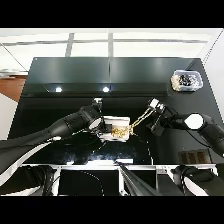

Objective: Fold the box and place the chain.

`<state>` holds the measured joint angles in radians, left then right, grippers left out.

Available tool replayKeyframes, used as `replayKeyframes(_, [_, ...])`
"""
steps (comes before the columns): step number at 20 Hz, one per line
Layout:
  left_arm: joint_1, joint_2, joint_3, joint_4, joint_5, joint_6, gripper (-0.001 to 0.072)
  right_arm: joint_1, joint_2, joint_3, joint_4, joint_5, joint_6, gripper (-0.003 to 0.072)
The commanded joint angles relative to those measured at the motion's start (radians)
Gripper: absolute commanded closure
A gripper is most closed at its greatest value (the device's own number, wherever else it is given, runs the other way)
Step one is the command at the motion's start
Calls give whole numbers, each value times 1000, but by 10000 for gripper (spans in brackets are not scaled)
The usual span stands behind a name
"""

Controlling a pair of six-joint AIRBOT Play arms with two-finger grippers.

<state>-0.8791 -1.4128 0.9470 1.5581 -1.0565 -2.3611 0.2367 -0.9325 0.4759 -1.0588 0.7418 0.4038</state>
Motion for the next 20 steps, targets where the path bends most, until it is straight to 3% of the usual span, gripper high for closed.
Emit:
replayKeyframes(1, [1,0,0,0,1,0,677,20,-64,-20,131,-34,-357,-34])
replayKeyframes(9, [1,0,0,0,0,0,677,20,-195,3,480,-80,-683,-34])
replayKeyframes(20, [1,0,0,0,0,0,677,20,-263,14,436,-67,-672,-34])
